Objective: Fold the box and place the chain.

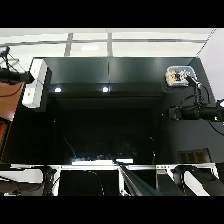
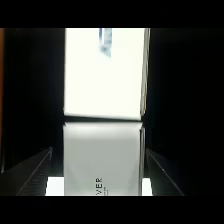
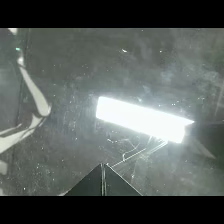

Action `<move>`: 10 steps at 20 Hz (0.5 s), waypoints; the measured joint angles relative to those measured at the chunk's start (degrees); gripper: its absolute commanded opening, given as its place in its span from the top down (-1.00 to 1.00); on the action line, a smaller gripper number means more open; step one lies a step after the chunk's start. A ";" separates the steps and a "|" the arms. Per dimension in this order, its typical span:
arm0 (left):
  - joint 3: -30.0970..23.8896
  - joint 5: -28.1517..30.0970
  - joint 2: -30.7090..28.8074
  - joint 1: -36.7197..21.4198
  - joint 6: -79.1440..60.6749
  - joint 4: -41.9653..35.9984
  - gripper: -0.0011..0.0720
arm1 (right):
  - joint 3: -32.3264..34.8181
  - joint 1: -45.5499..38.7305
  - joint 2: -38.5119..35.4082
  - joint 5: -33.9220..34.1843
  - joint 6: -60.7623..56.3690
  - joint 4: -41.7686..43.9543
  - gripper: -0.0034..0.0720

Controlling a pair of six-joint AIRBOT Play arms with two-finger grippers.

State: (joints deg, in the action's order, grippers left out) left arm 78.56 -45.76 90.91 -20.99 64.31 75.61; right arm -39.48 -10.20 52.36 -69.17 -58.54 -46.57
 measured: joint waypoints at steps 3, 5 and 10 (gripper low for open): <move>7.26 -5.81 -1.73 0.31 5.27 0.02 0.70 | 0.00 2.71 0.00 3.50 -0.07 0.02 0.87; 10.78 -11.39 -3.56 1.01 10.36 -1.16 0.90 | 0.00 6.10 0.02 7.45 -0.09 0.02 0.87; 3.87 -15.85 -14.05 8.59 9.92 -10.14 0.90 | 0.00 14.53 0.37 21.57 -0.20 -2.36 0.87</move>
